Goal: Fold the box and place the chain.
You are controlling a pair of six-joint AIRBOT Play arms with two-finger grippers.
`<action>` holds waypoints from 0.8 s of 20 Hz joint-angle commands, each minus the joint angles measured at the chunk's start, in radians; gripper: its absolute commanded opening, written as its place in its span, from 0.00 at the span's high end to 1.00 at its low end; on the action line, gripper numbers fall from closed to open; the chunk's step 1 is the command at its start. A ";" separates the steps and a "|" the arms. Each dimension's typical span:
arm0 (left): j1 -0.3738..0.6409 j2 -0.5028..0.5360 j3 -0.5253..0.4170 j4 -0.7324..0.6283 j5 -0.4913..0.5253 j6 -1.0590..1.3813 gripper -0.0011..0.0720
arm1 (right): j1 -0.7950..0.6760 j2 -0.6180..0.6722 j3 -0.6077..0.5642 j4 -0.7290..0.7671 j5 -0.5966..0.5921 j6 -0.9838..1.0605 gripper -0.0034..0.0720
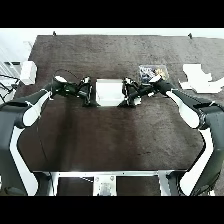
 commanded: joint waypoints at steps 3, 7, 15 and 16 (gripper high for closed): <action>-0.003 -0.001 0.001 -0.001 0.021 0.000 0.00 | 0.001 0.000 0.000 0.000 0.002 0.000 0.19; -0.005 -0.024 0.001 -0.005 0.035 0.011 0.03 | 0.001 0.000 0.000 0.000 0.002 0.000 0.19; -0.005 -0.024 0.001 -0.012 0.013 0.031 0.28 | 0.001 0.000 0.000 0.000 0.002 0.000 0.19; -0.005 -0.024 0.001 -0.012 0.013 0.030 0.38 | 0.001 0.000 0.000 0.000 0.002 0.000 0.19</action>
